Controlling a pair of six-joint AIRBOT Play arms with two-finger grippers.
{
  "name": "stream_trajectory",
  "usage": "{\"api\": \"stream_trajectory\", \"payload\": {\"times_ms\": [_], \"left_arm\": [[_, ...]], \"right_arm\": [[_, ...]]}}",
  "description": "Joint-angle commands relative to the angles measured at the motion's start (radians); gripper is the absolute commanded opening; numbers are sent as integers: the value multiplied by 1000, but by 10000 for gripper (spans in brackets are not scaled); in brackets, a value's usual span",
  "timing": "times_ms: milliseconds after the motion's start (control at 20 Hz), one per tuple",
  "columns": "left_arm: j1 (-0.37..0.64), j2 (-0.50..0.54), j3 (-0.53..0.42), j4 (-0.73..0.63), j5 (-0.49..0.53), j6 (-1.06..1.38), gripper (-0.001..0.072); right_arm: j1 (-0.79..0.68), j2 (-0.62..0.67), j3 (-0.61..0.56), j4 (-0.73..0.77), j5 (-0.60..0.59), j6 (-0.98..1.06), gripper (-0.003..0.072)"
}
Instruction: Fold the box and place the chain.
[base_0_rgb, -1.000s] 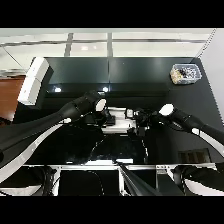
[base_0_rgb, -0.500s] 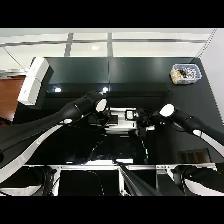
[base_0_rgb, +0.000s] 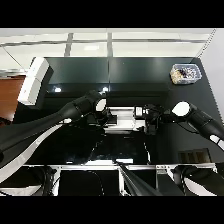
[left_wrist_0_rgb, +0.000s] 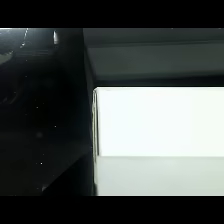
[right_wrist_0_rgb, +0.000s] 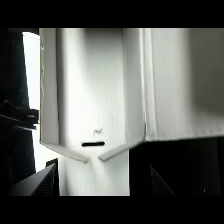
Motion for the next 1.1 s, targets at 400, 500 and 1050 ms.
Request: {"api": "stream_trajectory", "payload": {"times_ms": [400,500,1050], "left_arm": [[0,0,0,0,-8,2,32],[0,0,0,-2,-11,2,32],[0,0,0,-7,-22,2,32]], "right_arm": [[26,-12,-1,20,-2,-78,720],[47,-28,-1,40,-1,-97,485],[64,-93,-5,235,-25,-107,135]]}}
